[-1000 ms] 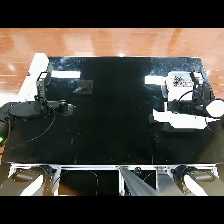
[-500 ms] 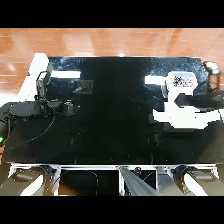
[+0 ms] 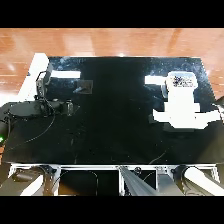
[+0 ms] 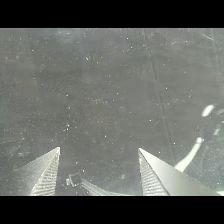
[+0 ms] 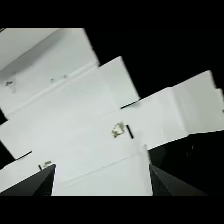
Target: Fold the box and place the chain.
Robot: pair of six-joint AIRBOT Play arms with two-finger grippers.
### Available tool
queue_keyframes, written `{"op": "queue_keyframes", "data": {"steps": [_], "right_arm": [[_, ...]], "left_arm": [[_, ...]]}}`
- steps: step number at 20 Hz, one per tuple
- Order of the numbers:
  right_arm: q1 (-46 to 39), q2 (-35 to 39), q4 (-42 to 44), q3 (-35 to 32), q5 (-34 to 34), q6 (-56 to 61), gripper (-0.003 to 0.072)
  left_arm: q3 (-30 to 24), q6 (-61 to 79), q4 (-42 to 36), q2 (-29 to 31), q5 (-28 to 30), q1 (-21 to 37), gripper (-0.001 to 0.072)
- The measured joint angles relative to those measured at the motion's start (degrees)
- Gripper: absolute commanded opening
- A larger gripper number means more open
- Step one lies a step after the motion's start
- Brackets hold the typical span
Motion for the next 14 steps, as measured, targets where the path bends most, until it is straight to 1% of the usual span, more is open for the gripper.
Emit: {"op": "queue_keyframes", "data": {"steps": [3,4,6,8,10,14], "right_arm": [[-7.3,-8.8,1.2,4.8,0.5,-4.3,0.072],[-9.0,-11.9,1.7,7.0,2.2,-5.9,0.072],[-11.3,-19.0,3.3,12.6,7.7,-8.8,0.072],[-12.4,-25.3,5.1,17.5,13.2,-10.4,0.072],[-12.5,-30.5,7.5,21.1,17.7,-11.4,0.072],[-11.0,-37.6,8.0,24.7,21.3,-12.5,0.072]], "left_arm": [[0.0,0.0,0.0,0.0,-0.4,0.0,0.0572],[0.0,0.0,0.0,0.0,-0.5,0.0,0.0573],[0.0,0.0,0.1,0.0,-1.4,0.0,0.0572],[0.0,0.0,0.2,0.0,-1.9,0.0,0.0573],[0.0,0.0,0.2,0.0,-2.3,0.0,0.0572],[0.0,0.0,0.2,0.0,-2.9,0.0,0.0573]]}}
